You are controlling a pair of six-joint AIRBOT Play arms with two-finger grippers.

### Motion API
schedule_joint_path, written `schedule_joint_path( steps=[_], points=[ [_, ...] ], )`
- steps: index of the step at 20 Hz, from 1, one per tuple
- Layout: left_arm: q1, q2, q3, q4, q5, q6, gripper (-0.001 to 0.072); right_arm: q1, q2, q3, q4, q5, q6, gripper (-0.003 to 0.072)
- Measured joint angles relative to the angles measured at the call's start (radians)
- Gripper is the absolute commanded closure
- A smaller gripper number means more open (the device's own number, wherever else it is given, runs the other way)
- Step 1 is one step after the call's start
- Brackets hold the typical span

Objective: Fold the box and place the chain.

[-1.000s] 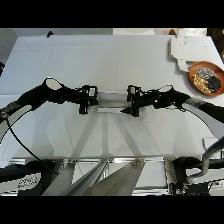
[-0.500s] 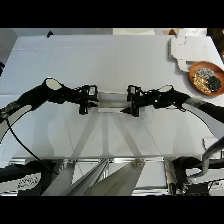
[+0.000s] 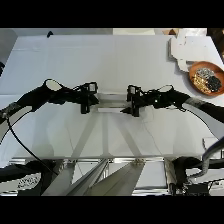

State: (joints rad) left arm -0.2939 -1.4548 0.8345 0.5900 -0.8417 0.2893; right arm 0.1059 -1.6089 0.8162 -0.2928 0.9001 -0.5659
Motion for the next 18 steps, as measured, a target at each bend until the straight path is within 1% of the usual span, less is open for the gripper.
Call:
schedule_joint_path(
  steps=[2, 3, 4, 5, 8, 11, 13, 14, 18],
  points=[
    [0.0, 0.0, -0.001, -0.035, 0.003, -0.004, 0.0609, 0.0, 0.0, 0.0, 0.0, -0.001, 0.0, 0.0251],
    [0.0, 0.0, -0.001, -0.045, 0.003, -0.005, 0.0529, 0.0, 0.0, 0.0, 0.0, -0.001, 0.0, 0.0251],
    [0.0, 0.0, -0.001, -0.053, 0.002, -0.005, 0.0397, 0.0, 0.0, 0.0, 0.001, -0.002, 0.0, 0.0251],
    [0.0, 0.0, -0.001, -0.06, -0.003, -0.007, 0.0306, 0.0, 0.0, 0.0, 0.003, -0.004, 0.001, 0.0251],
    [0.0, 0.0, -0.001, -0.07, -0.004, -0.009, 0.0302, 0.0, 0.0, 0.0, 0.003, -0.004, 0.001, 0.0251],
    [0.0, 0.0, -0.001, -0.074, -0.003, -0.009, 0.0342, 0.0, 0.0, 0.0, 0.002, -0.003, 0.001, 0.0251],
    [0.001, 0.0, -0.001, -0.068, 0.001, -0.009, 0.048, 0.0, 0.0, 0.0, 0.002, -0.002, 0.0, 0.0251],
    [0.001, 0.0, -0.001, -0.057, 0.003, -0.01, 0.0512, 0.0, 0.0, 0.0, 0.001, 0.001, 0.0, 0.0251],
    [0.001, 0.0, -0.001, 0.037, 0.0, -0.079, 0.0512, 0.0, 0.0, 0.0, 0.0, 0.008, -0.002, 0.0251]
  ],
)
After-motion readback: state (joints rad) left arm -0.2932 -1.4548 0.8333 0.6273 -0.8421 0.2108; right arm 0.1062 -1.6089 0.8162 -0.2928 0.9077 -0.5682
